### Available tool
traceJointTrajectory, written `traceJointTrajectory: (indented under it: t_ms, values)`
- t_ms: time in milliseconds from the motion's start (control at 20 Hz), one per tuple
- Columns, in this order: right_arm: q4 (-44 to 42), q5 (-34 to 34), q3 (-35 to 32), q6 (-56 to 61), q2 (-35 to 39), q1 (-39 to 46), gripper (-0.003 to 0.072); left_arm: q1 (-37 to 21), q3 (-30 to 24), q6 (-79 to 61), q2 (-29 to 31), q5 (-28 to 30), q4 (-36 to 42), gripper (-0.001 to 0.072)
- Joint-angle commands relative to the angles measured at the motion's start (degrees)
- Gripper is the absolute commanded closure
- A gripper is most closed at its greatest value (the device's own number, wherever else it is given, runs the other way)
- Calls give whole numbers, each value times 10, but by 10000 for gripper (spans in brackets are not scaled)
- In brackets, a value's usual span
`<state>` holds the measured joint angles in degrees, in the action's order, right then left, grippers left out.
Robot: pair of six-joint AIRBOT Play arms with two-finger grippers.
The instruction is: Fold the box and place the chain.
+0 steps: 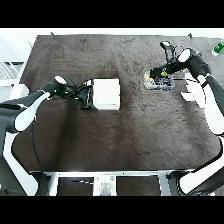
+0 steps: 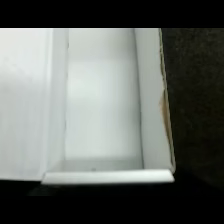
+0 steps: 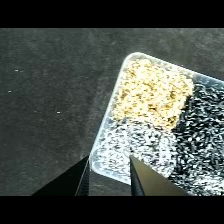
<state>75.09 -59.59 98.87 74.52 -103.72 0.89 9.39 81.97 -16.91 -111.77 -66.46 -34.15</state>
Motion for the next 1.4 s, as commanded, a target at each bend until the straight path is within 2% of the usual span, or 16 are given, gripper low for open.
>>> traceJointTrajectory:
  t_ms: [0,950,1000,1050,1250,1300,1350]
  values:
    - [2,2,2,0,-16,10,404,0,0,0,0,0,0,222]
    - [10,-30,2,-35,-60,6,406,0,0,0,0,0,0,222]
    - [10,-31,2,-37,-61,6,438,0,0,0,0,0,0,222]
    - [10,-30,2,-37,-62,6,440,0,0,0,0,0,0,222]
    - [10,-31,4,-58,-61,6,643,0,0,0,0,0,0,222]
    - [10,-34,8,-58,-58,6,673,0,0,0,0,0,0,222]
    - [9,-38,12,-58,-51,6,673,0,0,0,0,0,0,222]
